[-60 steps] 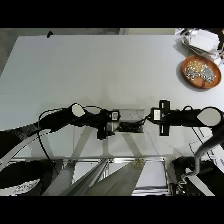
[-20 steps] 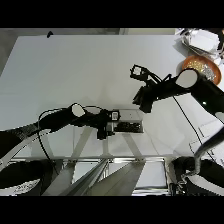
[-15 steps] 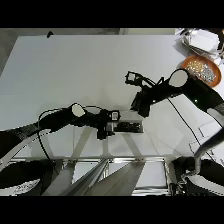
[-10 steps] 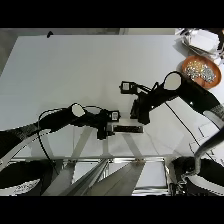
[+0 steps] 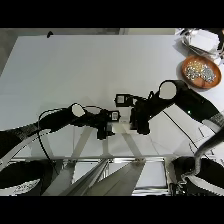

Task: Fold the box and place the chain.

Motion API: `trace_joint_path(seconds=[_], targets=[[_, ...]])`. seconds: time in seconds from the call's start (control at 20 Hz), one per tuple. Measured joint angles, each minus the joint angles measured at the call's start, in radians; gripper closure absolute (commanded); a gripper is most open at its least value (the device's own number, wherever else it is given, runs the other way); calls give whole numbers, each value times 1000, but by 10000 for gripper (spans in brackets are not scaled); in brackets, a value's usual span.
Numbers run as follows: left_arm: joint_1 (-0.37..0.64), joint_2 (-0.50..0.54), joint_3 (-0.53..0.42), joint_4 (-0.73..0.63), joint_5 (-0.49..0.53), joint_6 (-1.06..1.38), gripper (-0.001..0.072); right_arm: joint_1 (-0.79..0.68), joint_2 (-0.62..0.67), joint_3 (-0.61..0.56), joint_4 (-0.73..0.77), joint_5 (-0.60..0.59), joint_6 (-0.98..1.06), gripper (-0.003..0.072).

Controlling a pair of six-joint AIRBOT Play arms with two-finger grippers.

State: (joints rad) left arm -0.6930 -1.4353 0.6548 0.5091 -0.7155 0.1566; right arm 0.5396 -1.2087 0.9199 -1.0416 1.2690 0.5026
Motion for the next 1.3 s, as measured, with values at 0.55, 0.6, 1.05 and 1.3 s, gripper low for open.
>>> trace_joint_path(seconds=[0.55,0.6,1.05,1.3], targets=[[0,0,0,-1,0,-2,397,36,9,-19,-97,-119,71,451],[0,0,0,-1,0,-2,397,42,9,-20,-102,-122,73,455],[0,0,0,1,0,2,397,72,11,-61,-121,-141,97,472],[0,0,0,2,0,3,397,81,11,-84,-123,-142,110,461]])
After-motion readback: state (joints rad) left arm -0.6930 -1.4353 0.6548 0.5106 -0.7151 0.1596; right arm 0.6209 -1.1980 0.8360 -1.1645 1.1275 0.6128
